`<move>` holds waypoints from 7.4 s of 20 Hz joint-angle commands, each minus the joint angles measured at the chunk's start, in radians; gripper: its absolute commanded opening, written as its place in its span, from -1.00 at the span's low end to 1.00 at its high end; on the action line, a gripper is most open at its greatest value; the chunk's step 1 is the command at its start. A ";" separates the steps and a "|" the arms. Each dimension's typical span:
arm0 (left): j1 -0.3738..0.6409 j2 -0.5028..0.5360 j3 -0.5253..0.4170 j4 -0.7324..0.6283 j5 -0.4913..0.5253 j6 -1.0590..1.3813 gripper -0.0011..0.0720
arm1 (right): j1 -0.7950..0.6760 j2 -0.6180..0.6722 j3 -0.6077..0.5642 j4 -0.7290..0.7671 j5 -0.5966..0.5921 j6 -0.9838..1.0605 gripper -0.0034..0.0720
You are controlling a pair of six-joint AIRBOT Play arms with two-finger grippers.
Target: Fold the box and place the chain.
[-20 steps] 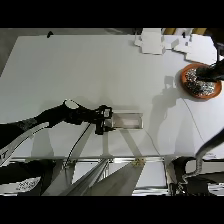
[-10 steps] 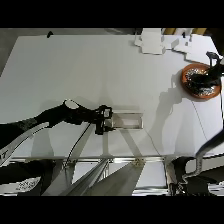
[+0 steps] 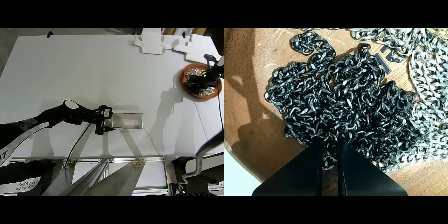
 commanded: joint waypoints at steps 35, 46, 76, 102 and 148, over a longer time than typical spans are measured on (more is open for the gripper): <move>0.000 0.001 0.000 0.000 0.000 0.000 -0.50 | 0.956 1.054 -0.166 0.274 0.275 0.184 -0.85; 0.000 0.001 0.000 0.000 0.000 0.000 -0.50 | 0.992 1.016 -0.557 0.270 -0.118 0.232 -0.85; 0.000 0.001 0.000 0.000 0.000 0.000 -0.50 | 0.394 0.621 -0.602 0.046 -0.036 0.183 0.32; 0.000 0.001 0.000 0.000 -0.002 0.000 -0.50 | 0.502 0.487 -0.614 0.021 -0.122 0.174 -0.85; 0.000 0.001 0.000 0.000 -0.003 0.000 -0.50 | 0.990 0.913 -0.614 0.335 -0.118 0.209 -0.85</move>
